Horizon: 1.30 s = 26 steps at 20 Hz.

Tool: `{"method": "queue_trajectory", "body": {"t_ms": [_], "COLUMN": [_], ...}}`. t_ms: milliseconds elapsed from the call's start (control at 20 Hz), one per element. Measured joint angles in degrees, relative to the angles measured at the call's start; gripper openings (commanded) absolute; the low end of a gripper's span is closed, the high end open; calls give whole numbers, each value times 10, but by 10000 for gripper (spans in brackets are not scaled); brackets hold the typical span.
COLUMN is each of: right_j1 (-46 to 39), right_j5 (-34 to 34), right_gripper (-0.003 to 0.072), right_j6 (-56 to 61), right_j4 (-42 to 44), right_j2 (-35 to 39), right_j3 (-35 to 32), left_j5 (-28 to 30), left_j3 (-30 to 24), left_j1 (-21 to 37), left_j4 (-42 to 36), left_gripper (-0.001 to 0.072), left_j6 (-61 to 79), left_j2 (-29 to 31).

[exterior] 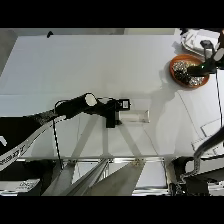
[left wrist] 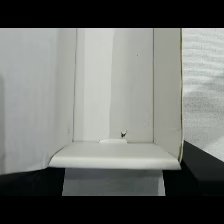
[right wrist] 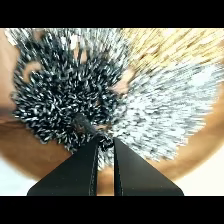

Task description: Fold the box and place the chain.

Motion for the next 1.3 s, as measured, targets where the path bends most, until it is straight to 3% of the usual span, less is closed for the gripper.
{"method": "queue_trajectory", "body": {"t_ms": [300, 800, 1300], "right_j1": [0, 0, 0], "right_j5": [36, 215, 341], "right_gripper": [14, 14, 15], "right_j6": [-34, -85, -89], "right_j4": [54, 229, 410], "right_j2": [141, 365, 498], "right_j3": [0, 0, 0], "left_j5": [0, 0, 0], "left_j3": [0, 0, 0], "left_j1": [0, 0, 0], "left_j4": [0, 0, 0], "left_gripper": [210, 210, 210], "left_j6": [0, 0, 0], "left_j2": [0, 0, 0]}}
